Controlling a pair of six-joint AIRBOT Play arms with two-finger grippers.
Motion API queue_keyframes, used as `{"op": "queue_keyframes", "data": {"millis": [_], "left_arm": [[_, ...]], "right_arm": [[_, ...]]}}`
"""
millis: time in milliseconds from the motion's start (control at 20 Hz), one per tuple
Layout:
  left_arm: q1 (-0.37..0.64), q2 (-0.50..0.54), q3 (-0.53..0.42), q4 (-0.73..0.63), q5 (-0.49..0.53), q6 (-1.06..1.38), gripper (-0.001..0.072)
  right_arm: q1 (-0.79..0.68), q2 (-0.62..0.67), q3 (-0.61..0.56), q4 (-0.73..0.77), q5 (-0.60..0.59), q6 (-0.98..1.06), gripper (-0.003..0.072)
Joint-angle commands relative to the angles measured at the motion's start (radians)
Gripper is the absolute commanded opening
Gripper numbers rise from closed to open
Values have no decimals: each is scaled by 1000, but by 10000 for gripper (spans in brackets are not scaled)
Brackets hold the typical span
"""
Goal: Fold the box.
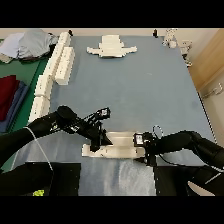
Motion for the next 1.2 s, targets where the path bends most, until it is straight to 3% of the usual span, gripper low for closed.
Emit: {"op": "queue_keyframes", "data": {"millis": [0, 600, 750, 900, 950, 1150], "left_arm": [[0, 0, 1, -1, 2, 0, 14], [0, 0, 1, -1, 2, 0, 14], [0, 0, 1, -1, 2, 0, 14], [0, 0, 1, -1, 2, 0, 14], [0, 0, 1, -1, 2, 0, 14], [1, 0, 1, -1, 2, 0, 14]], "right_arm": [[1, -19, -1, 14, -2, -28, 678], [-54, -14, -3, 57, -38, -28, 655], [-54, -13, -3, 69, -52, -28, 589], [-54, -14, -18, 69, -29, -28, 621], [-54, -15, -27, 70, -10, -28, 711], [-38, -15, -33, 72, 36, -28, 720]]}}
